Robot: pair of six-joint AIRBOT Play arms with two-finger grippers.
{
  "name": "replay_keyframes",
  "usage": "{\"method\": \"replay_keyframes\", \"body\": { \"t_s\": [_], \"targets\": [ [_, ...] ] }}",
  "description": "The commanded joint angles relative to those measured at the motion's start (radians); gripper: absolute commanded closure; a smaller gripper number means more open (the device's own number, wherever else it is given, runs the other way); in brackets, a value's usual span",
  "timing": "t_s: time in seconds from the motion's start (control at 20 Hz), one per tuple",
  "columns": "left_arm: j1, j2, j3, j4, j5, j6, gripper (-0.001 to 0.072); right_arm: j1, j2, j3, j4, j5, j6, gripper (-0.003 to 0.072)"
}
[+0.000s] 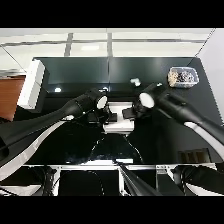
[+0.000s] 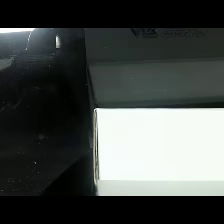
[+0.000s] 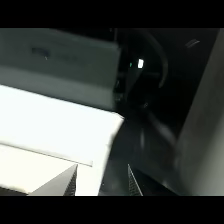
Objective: Fold the box and place the chain.
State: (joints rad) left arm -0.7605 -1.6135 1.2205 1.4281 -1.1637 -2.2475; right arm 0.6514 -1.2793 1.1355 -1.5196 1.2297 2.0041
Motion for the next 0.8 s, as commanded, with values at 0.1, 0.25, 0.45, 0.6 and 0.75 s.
{"method": "replay_keyframes", "body": {
  "t_s": [0.1, 0.25, 0.45, 0.6, 0.75],
  "targets": [
    [0.001, 0.0, 0.0, 0.0, 0.0, 0.0, 0.0682, -0.146, 0.189, 0.032, -0.426, 0.042, -0.047, 0.0319],
    [0.001, 0.0, 0.0, -0.001, 0.0, 0.0, 0.0682, -0.361, 0.171, -0.02, -0.488, -0.139, -0.047, -0.0003],
    [0.001, 0.0, 0.0, -0.001, 0.0, 0.0, 0.0682, -0.647, 0.005, -0.034, -0.265, -0.329, -0.047, -0.0003],
    [0.001, 0.0, 0.0, -0.001, 0.002, 0.0, 0.0682, -0.782, -0.179, 0.134, -0.155, -0.342, -0.048, -0.0002],
    [0.001, 0.0, 0.0, 0.0, 0.001, 0.0, 0.0682, -0.845, -0.396, 0.42, -0.156, -0.206, -0.038, -0.0001]
  ]
}}
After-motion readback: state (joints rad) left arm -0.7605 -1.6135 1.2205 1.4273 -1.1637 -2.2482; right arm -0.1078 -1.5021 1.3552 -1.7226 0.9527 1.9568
